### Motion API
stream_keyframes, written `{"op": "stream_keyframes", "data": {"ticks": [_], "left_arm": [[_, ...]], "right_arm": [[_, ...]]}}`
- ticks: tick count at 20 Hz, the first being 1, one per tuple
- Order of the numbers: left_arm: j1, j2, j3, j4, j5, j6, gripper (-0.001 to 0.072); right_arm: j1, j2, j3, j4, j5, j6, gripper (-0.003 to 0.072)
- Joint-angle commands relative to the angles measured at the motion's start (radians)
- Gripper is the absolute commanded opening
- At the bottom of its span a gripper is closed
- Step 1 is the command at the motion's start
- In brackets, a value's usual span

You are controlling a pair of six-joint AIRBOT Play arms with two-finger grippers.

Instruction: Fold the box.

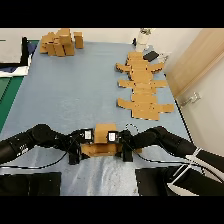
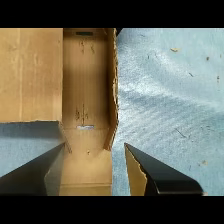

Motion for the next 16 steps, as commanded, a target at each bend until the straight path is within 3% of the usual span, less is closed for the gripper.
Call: {"op": "stream_keyframes", "data": {"ticks": [1,4,6,7,8,9,14,15,16], "left_arm": [[-0.001,-0.002,0.000,-0.014,0.009,0.000,0.0544],[-0.001,-0.003,0.000,-0.018,0.010,0.000,0.0542],[-0.001,-0.004,0.000,-0.021,0.012,0.001,0.0453],[-0.001,-0.004,0.000,-0.021,0.013,0.003,0.0452],[-0.001,-0.004,0.000,-0.021,0.013,0.004,0.0361],[-0.001,-0.004,0.000,-0.020,0.013,0.004,0.0220],[-0.002,-0.004,0.000,-0.036,0.039,0.005,0.0214],[-0.002,-0.004,0.000,-0.043,0.045,0.005,0.0128],[-0.009,-0.004,0.000,-0.043,0.050,0.005,0.0105]], "right_arm": [[0.000,0.001,-0.001,0.000,0.000,0.000,0.0464],[0.000,0.001,-0.001,0.000,0.000,0.000,0.0464],[0.000,0.001,-0.001,0.000,0.000,0.000,0.0464],[0.000,0.001,-0.001,0.000,0.000,0.000,0.0464],[0.000,0.001,-0.001,0.000,0.000,0.000,0.0464],[0.000,0.001,-0.001,0.000,0.000,0.000,0.0464],[0.000,0.001,-0.001,0.000,0.000,0.000,0.0464],[0.000,0.001,-0.001,0.000,0.000,0.000,0.0464],[0.000,0.001,-0.001,0.000,0.000,0.000,0.0464]]}}
